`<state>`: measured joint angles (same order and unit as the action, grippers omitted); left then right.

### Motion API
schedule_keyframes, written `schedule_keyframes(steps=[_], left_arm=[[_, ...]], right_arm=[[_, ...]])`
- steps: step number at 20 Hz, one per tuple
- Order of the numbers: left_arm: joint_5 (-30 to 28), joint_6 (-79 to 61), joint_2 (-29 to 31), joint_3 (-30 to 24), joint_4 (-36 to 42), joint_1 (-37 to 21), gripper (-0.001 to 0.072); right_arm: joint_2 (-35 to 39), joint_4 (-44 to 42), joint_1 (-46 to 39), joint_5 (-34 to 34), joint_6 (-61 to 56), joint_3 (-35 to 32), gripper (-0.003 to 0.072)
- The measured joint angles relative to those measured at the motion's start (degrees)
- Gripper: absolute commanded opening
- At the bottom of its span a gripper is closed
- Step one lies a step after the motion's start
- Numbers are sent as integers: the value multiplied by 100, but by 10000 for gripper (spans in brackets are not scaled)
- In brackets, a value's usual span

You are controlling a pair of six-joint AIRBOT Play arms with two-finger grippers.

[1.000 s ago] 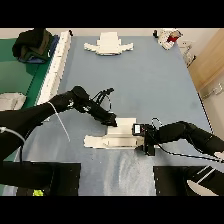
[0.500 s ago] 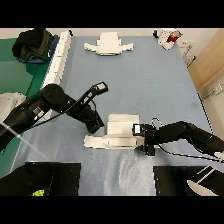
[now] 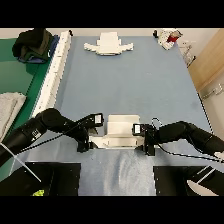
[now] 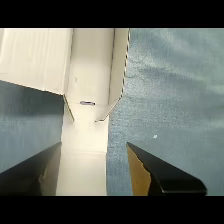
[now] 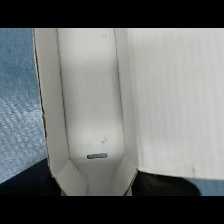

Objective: Fold the box.

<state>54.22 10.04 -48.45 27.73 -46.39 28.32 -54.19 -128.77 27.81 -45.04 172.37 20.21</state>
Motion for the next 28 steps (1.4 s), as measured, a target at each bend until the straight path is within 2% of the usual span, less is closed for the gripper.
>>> schedule_keyframes(steps=[3, 7, 8, 9, 10, 12, 14, 21, 28], left_arm=[[-490, -501, -177, -162, 258, 175, 600], [-1049, -802, -518, -234, 557, 431, 545], [-1174, -861, -597, -240, 649, 494, 294], [-1290, -911, -658, -245, 741, 549, 189], [-1390, -1001, -708, -249, 820, 610, 162], [-1510, -1126, -767, -256, 988, 710, 160], [-1591, -1261, -798, -256, 1180, 789, 14], [-1794, -1692, -922, -256, 1827, 898, 14], [-1834, -1818, -1060, -256, 2006, 953, 15]], right_arm=[[0, 0, 0, 0, 0, 0, 478], [0, 0, 0, 0, 0, 0, 478], [0, 0, 0, 0, 0, 0, 478], [0, 0, 0, 0, 0, 0, 478], [0, 0, 0, 0, 0, 0, 478], [0, 0, 0, -2, 2, 0, 478], [0, 0, 0, 0, 0, 0, 478], [0, 0, 0, -2, 0, 0, 478], [0, 0, 0, -2, 7, 0, 478]])
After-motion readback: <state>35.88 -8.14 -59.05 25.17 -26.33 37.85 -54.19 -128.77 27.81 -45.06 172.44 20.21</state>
